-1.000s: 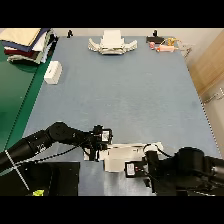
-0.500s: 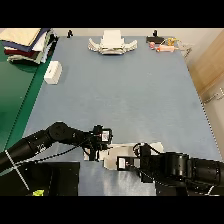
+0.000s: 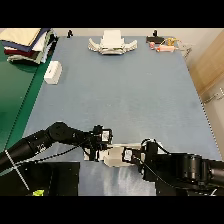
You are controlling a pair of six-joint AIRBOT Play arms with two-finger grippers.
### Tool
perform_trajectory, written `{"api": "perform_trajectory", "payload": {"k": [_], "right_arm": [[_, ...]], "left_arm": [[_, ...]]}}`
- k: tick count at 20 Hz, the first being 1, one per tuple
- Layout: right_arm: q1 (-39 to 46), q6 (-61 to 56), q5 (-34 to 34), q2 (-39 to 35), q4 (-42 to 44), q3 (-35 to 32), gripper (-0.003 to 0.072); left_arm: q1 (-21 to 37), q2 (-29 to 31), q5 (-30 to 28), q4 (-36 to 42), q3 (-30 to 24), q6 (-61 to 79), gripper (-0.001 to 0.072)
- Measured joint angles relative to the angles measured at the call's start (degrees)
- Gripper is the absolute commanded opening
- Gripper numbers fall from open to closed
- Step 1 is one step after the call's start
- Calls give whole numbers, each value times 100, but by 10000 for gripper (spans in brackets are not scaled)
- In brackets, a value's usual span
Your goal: Fold the box.
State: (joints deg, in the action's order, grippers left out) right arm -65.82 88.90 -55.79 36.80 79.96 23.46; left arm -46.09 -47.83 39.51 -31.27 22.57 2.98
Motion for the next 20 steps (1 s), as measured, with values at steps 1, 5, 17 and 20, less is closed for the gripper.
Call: {"api": "perform_trajectory", "payload": {"k": [1, 5, 17, 20], "right_arm": [[0, -179, -81, -101, -33, 0, 528], [0, -1016, -273, -289, -319, 0, 529], [4, -1770, -227, -354, -782, 0, 720], [31, -1528, -157, -354, -868, -11, 720]], "left_arm": [[0, -2, 0, 0, 0, 0, 14], [0, -2, -2, 0, 0, 0, 14], [0, 0, -2, 0, 0, 0, 14], [0, 0, -2, 0, 0, 0, 14]]}}
